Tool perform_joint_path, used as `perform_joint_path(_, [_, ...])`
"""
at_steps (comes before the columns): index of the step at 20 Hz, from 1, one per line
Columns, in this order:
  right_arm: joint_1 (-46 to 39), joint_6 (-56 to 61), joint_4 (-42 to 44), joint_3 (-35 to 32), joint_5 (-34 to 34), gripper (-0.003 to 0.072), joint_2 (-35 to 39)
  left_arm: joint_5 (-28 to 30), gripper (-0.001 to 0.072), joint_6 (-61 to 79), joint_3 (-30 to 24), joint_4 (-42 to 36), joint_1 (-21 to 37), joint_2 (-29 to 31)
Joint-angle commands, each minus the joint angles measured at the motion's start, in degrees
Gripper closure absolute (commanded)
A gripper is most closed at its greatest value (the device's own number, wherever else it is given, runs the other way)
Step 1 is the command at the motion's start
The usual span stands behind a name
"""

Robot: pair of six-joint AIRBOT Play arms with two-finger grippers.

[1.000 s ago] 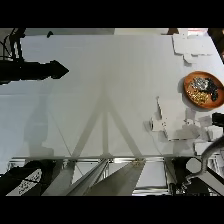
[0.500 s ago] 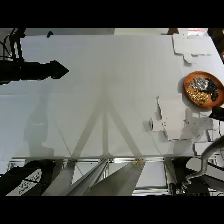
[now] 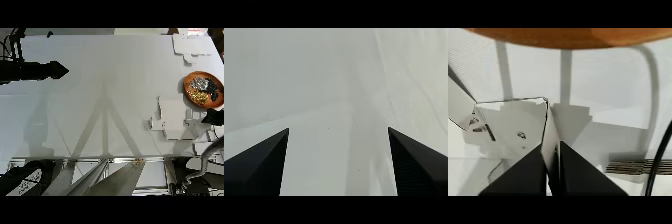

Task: Fold the box and place the chain.

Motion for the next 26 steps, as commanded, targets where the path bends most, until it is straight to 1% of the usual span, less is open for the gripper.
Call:
perform_joint_path(1, [-0.04,0.22,0.59,0.09,2.38,0.0667,-0.5,0.0,0.0014,0.02,0.02,0.0,-0.04,0.02])
perform_joint_path(3, [-0.02,-2.56,2.03,0.11,2.16,0.0677,-0.5,0.0,0.0014,0.0,0.02,0.0,-0.04,0.02])
perform_joint_path(6, [0.13,-8.94,10.64,0.09,3.19,0.0674,-0.48,0.0,0.0014,0.0,0.02,0.0,-0.04,0.02])
perform_joint_path(8, [2.19,-11.43,15.06,0.09,4.92,0.0676,-0.33,0.0,0.0014,0.02,0.02,0.0,-0.04,0.02])
perform_joint_path(10, [6.86,-11.91,15.08,0.07,6.03,0.0677,0.15,0.0,0.0014,0.0,0.04,0.0,-0.04,0.02])
perform_joint_path(12, [13.18,-13.81,16.17,-0.11,5.57,0.0677,1.29,0.0,0.0014,0.0,0.02,0.0,-0.04,0.02])
perform_joint_path(16, [24.83,-19.47,29.0,-0.33,-0.92,0.0678,6.97,0.0,0.0014,0.02,0.04,0.0,-0.04,0.02])
perform_joint_path(19, [29.79,-19.47,34.01,-1.07,-4.57,0.0678,10.08,0.0,0.0014,0.0,0.02,0.0,-0.04,0.02])
perform_joint_path(21, [31.28,-20.44,38.16,-4.15,-6.12,0.0679,11.06,0.0,0.0014,0.0,0.02,0.0,-0.04,0.02])
perform_joint_path(23, [32.3,-23.37,43.08,-9.75,-9.44,0.0679,12.37,0.0,0.0014,0.0,0.02,0.0,-0.04,0.02])
perform_joint_path(24, [32.89,-25.09,45.79,-13.03,-12.28,0.0679,13.27,0.0,0.0014,0.0,0.02,0.0,-0.04,0.02])
perform_joint_path(26, [34.62,-28.5,51.34,-19.82,-20.33,0.0679,15.34,-0.02,0.0014,0.02,0.02,0.0,-0.04,0.02])
